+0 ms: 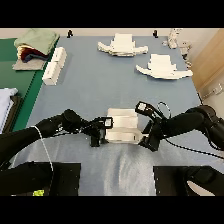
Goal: Fold the box.
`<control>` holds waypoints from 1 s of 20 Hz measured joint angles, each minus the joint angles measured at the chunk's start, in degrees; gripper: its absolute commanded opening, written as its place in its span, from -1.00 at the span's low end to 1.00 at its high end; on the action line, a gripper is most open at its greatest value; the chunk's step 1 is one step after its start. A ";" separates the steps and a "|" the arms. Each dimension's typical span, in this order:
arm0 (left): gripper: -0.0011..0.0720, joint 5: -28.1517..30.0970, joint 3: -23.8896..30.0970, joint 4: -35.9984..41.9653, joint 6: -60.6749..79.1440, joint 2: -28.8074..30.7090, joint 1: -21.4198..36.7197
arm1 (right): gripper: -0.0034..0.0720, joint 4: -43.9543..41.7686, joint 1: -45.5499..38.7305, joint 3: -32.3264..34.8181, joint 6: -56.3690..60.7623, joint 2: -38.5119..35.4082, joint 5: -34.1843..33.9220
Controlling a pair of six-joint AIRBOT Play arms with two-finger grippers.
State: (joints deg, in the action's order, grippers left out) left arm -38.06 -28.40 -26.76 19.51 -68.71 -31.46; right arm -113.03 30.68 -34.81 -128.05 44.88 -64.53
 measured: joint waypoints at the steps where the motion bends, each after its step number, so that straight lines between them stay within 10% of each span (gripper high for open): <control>1: 0.31 0.00 0.00 0.00 0.00 -0.02 0.00 | 0.68 1.46 0.00 0.50 -1.68 -0.24 0.96; 14: 0.31 0.00 0.00 0.00 0.00 0.00 0.00 | 0.58 4.37 1.40 5.07 -17.66 3.41 11.43; 20: 0.31 0.00 0.00 0.00 -0.02 0.00 0.00 | -0.54 1.22 2.01 5.22 -21.05 6.34 14.32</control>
